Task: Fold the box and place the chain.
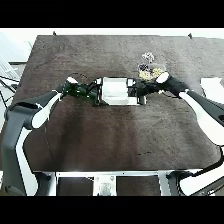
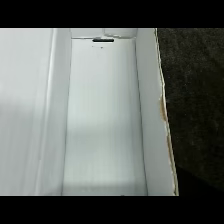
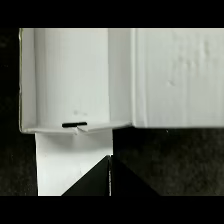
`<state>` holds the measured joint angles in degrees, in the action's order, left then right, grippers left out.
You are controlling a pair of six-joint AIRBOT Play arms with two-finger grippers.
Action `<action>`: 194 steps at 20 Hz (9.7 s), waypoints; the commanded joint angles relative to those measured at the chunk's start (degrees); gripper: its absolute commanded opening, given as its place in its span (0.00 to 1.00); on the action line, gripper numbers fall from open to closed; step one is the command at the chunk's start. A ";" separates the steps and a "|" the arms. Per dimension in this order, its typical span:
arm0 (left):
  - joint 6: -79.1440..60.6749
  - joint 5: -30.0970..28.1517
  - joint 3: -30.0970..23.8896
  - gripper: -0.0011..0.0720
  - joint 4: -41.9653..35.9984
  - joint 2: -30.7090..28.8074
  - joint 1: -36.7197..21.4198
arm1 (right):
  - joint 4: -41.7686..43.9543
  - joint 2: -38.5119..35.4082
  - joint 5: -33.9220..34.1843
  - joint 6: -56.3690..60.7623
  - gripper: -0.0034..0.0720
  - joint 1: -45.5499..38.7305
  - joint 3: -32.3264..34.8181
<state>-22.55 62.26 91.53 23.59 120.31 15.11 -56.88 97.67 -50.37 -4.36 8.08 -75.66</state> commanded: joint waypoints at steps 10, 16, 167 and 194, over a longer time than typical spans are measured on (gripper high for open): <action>0.02 -0.26 0.00 0.41 -0.07 0.00 -0.04 | -1.62 -6.08 -14.14 54.55 0.06 -22.01 0.09; 0.02 -0.24 -0.02 0.41 -0.07 0.00 -0.04 | 7.93 -0.33 -16.83 57.96 0.06 -22.08 0.44; 0.02 -0.26 0.00 0.41 -0.07 0.00 -0.04 | -23.32 16.39 -7.28 87.38 0.70 -5.46 -36.96; 0.02 -0.26 0.00 0.41 -0.07 0.00 -0.04 | -23.34 20.76 -8.72 81.88 0.06 -5.18 -40.48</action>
<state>-22.52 62.00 91.53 23.51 120.31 15.05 -80.16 119.57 -60.71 77.84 2.85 -115.94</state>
